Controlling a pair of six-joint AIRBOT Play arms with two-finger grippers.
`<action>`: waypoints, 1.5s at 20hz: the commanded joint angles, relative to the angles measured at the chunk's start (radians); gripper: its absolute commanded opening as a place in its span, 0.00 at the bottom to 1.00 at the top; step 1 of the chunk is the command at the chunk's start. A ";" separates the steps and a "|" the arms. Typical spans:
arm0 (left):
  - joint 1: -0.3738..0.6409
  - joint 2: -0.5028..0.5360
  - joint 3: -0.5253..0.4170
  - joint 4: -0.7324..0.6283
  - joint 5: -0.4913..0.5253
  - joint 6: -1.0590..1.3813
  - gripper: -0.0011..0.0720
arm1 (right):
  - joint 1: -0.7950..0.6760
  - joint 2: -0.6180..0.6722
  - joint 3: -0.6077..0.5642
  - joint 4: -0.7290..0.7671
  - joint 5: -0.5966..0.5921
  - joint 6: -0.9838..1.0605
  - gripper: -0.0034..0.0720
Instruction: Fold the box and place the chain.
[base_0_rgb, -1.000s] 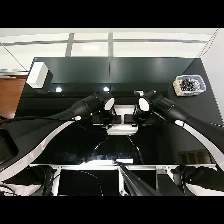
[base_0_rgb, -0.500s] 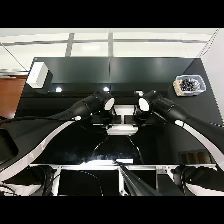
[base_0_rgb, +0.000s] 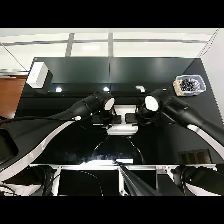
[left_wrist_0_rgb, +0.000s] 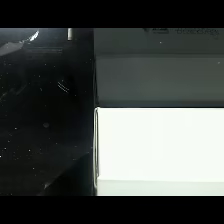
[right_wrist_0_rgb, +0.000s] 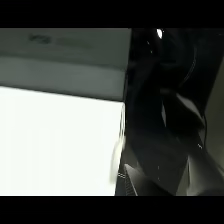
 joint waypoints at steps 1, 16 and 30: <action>0.001 -0.001 0.000 0.000 0.000 0.000 0.05 | 0.001 0.139 0.001 -0.018 0.041 -0.057 0.49; 0.001 -0.001 0.000 -0.006 0.000 0.000 0.05 | -0.599 0.291 -0.072 -0.637 -0.457 0.134 0.49; 0.001 -0.001 0.000 -0.007 0.000 0.001 0.06 | -0.855 -0.381 0.474 -0.109 -0.135 -0.242 0.91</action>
